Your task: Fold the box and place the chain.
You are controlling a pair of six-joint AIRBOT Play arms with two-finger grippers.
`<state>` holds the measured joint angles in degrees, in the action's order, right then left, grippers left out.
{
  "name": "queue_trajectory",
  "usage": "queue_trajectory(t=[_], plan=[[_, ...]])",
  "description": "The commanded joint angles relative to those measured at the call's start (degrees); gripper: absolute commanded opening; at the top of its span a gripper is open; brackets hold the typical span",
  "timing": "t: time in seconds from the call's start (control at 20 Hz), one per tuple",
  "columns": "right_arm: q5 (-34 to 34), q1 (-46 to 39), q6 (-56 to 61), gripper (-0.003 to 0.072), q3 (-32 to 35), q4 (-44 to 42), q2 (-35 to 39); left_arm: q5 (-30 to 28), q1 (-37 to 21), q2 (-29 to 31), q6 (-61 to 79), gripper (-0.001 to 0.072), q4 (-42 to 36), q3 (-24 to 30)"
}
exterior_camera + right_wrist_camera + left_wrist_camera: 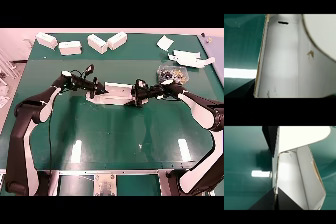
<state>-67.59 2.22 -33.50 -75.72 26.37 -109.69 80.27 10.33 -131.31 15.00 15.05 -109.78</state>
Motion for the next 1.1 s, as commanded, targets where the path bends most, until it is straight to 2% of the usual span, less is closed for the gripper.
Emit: queue_trajectory(t=[0.0, 0.15, 0.25, 0.45, 0.7, 0.75, 0.8, 1.0, 1.05], plan=[[0.0, 0.1, 0.0, 0.0581, 0.0, 0.0, 0.0, 0.4, 0.0, 0.0, 0.0, 0.002, -1.3, 0.0], [0.0, 0.1, 0.0, 0.0582, 0.0, 0.0, 0.0, 1.2, 0.0, 0.1, -1.2, 0.0024, -3.2, 0.0], [0.0, 0.1, 0.0, 0.0581, 0.0, 0.0, 0.0, 1.6, 0.0, 0.1, -2.0, 0.0452, -6.2, -0.1], [0.0, 0.1, 0.0, 0.0581, 0.0, 0.0, 0.0, 3.9, -0.1, 0.2, -2.7, 0.0464, -10.7, -0.1], [0.0, 0.1, 0.0, 0.0581, 0.0, 0.0, 0.0, 8.9, -0.1, 0.3, -2.7, 0.0466, -11.0, -0.4], [0.0, 0.1, 0.0, 0.0581, 0.0, 0.0, 0.0, 10.0, -0.3, 0.3, -2.7, 0.0487, -11.0, -1.1], [0.0, 0.1, 0.0, 0.0582, 0.0, 0.0, 0.0, 11.1, -0.6, 0.3, -2.7, 0.0553, -11.0, -2.2], [0.0, 0.1, 0.0, 0.0581, 0.0, 0.0, 0.0, 17.6, -3.2, 0.4, -4.1, 0.055, -11.5, -8.2], [0.0, 0.1, 0.0, 0.0581, 0.0, 0.0, 0.0, 18.5, -3.9, 1.1, -4.5, 0.0471, -11.7, -8.4]])
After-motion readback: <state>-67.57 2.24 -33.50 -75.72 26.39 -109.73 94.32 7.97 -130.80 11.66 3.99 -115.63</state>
